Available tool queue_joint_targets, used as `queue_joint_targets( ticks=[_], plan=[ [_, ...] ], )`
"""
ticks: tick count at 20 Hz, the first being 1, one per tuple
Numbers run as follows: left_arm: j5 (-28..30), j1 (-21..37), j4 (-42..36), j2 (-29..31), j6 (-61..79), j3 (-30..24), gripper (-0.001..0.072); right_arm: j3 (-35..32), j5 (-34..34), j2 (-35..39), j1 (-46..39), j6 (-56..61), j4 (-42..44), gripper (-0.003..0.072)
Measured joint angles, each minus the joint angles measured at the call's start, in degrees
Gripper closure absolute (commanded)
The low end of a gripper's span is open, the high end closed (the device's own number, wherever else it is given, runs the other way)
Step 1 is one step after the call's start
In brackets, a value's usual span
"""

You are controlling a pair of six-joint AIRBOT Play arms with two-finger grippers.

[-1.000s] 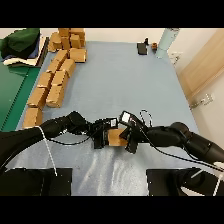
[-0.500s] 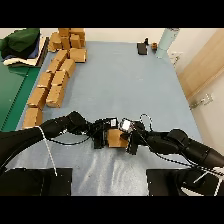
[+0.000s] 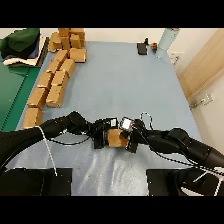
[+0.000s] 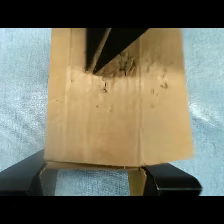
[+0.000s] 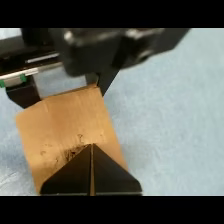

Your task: Fold the box.

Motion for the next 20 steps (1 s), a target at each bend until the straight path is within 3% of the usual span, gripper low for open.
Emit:
queue_joint_targets(
  ticks=[1, 2, 4, 5, 20],
  plan=[
    [0.0, 0.0, 0.0, 0.0, 0.0, 0.0, 0.0178, 0.4, 0.0, 0.1, 0.0, -0.2, 0.0, 0.0377],
    [0.0, 0.0, 0.0, 0.0, 0.0, 0.0, 0.0178, 0.9, 0.1, 0.2, 0.0, -0.2, 0.0, 0.0335],
    [0.0, 0.0, 0.0, 0.0, 0.0, 0.0, 0.0178, 1.4, 0.1, 0.3, 0.0, -0.3, 0.0, 0.0182],
    [0.0, 0.0, 0.0, 0.0, 0.0, 0.0, 0.0178, 1.6, 0.0, 0.4, 0.1, -0.7, 0.1, 0.0158],
    [0.0, 0.0, 0.0, 0.0, 0.0, 0.0, 0.0178, 2.0, -3.1, -1.5, 5.2, -10.2, -4.7, 0.0158]
  ],
)
